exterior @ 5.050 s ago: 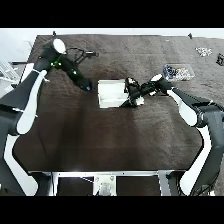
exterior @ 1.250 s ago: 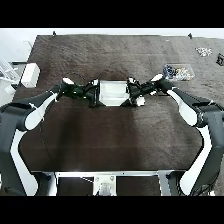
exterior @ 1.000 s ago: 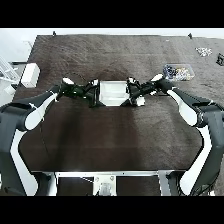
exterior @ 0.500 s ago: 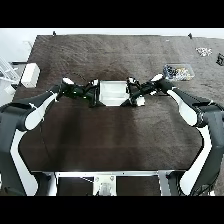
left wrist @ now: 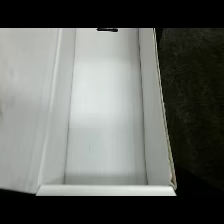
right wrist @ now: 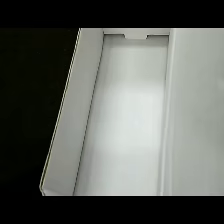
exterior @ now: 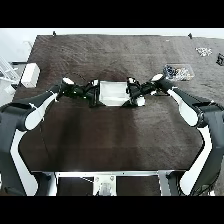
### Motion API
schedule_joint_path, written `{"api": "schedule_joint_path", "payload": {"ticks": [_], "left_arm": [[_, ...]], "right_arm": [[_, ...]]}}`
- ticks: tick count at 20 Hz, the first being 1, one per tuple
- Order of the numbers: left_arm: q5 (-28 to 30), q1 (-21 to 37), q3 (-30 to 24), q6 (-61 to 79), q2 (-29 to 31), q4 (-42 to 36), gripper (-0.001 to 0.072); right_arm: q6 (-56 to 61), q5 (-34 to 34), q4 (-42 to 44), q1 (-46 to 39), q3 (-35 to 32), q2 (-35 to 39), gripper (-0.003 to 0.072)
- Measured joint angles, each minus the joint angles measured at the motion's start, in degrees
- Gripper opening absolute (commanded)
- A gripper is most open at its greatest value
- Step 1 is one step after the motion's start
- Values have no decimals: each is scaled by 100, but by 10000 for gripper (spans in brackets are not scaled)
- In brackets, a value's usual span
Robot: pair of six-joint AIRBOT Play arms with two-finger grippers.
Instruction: Fold the box and place the chain.
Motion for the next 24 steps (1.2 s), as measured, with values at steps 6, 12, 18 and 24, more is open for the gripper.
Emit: {"api": "schedule_joint_path", "payload": {"ticks": [6, 12, 18, 24], "left_arm": [[-37, 0, 2, -46, 0, -4, 366], [2, 7, 4, -72, 0, -2, 365], [-68, 7, 4, -63, 0, 17, 366], [-87, 7, 4, -70, 0, 22, 366]], "right_arm": [[166, 275, -455, -210, 4, 334, 718], [566, 365, -876, -682, 7, 568, 716], [752, 1073, -306, -1032, 7, 999, 14], [879, 1311, 929, -728, 4, 1106, 14]]}}
